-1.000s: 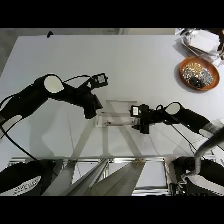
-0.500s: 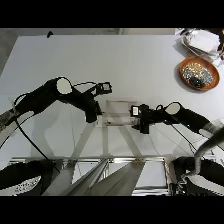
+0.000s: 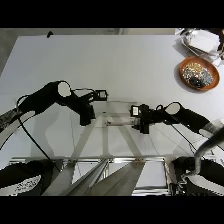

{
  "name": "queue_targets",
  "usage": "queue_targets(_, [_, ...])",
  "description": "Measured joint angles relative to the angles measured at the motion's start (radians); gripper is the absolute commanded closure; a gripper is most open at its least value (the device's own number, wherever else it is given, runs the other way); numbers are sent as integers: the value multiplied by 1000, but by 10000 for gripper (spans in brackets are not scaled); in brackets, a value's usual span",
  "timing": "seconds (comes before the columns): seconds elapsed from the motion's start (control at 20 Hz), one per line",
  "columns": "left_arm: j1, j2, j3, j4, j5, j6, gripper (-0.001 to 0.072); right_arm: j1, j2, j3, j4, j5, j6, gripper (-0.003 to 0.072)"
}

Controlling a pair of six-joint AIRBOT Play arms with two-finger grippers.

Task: Fold the box and place the chain.

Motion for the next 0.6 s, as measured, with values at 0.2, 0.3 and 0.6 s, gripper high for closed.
queue_targets(0.2, [-10, -17, -6, -34, 34, 157, 361, 0, 0, 0, 0, 0, 0, 388])
queue_targets(0.3, [-21, -28, -7, -39, 53, 207, 361, 0, 0, 0, 0, 0, 0, 388])
queue_targets(0.6, [-53, -50, -10, -53, 90, 310, 366, 0, 0, 0, 0, 0, 0, 388])
